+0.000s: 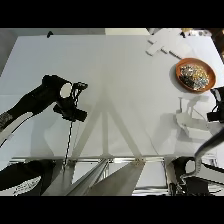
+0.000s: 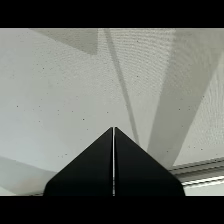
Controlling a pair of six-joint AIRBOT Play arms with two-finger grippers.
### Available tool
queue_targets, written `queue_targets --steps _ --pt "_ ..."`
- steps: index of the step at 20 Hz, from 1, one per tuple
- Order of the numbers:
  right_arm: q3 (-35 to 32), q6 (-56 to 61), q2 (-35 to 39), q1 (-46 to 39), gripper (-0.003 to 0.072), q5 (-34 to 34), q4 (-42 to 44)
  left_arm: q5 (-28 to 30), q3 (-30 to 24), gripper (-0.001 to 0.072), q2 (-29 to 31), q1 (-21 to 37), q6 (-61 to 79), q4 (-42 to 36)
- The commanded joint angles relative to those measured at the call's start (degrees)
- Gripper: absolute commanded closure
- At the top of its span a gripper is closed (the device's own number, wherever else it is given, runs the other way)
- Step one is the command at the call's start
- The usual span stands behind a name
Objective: Fold the box and place the chain.
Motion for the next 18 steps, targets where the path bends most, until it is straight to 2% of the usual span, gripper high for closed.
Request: queue_targets --steps 1,5,7,9,15,18 --pt "0.17 -1.68 3.96 5.77 0.0669 0.52 3.43 0.00 -0.02 0.0698 0.04 -0.04 0.02 0.00" --pt "0.11 -1.68 10.86 14.49 0.0669 -1.11 22.25 0.00 -0.02 0.0698 0.04 -0.04 0.02 0.02" --pt "-0.04 0.11 14.32 17.92 0.0669 -6.34 35.85 0.00 -0.02 0.0698 0.04 -0.04 0.02 0.00" --pt "-1.66 0.11 18.16 22.73 0.0669 -12.59 45.35 0.00 -0.02 0.0698 0.04 -0.04 0.02 0.00" --pt "-11.43 7.30 24.92 43.41 0.0669 -24.35 50.40 0.00 -0.02 0.0698 0.04 -0.04 0.02 0.00" --pt "-14.73 15.43 25.29 51.60 0.0669 -27.43 46.69 0.00 -0.02 0.0698 0.04 -0.04 0.02 0.00"
